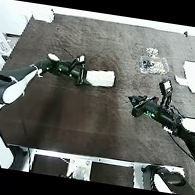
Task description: Fold the box and place the chain.
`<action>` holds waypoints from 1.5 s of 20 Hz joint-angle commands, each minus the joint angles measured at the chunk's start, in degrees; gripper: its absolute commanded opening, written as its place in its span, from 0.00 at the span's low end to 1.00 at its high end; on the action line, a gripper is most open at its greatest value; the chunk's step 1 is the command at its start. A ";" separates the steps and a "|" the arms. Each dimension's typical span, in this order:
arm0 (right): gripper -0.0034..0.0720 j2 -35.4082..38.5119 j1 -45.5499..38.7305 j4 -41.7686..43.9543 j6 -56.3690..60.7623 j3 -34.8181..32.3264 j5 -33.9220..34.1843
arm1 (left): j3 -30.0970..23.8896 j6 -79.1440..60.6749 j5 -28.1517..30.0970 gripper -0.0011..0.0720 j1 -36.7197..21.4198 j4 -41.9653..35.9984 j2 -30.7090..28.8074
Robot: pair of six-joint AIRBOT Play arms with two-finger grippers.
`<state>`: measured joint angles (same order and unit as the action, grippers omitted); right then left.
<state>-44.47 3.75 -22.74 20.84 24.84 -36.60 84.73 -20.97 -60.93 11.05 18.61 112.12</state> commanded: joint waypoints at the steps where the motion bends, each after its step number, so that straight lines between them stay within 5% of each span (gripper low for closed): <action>1: 0.06 0.04 -0.02 -0.02 -0.02 -0.04 3.63 | 0.02 6.84 1.79 0.03 -2.84 -0.59 -5.49; 8: 0.06 0.04 -0.02 0.00 -0.02 -0.04 5.55 | -0.42 21.57 8.31 0.03 -17.88 1.88 -19.96; 12: 0.06 0.04 -0.02 0.00 -0.02 -0.04 5.55 | -5.62 28.76 24.55 0.03 -26.21 2.14 -25.20; 17: 0.06 0.02 -0.02 0.02 -0.02 -0.13 5.55 | -10.45 30.84 34.64 0.04 -31.26 2.47 -24.74; 24: 0.06 0.00 0.00 0.04 -0.02 -0.15 5.55 | -11.10 35.54 45.68 0.04 -31.23 5.42 -15.82; 30: 0.06 0.00 0.00 0.22 0.02 -0.87 5.53 | -11.10 35.47 48.26 0.04 -31.23 9.18 -11.52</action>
<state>-44.47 3.75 -22.68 20.82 24.29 -31.05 73.65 14.02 -14.94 -20.12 25.21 98.59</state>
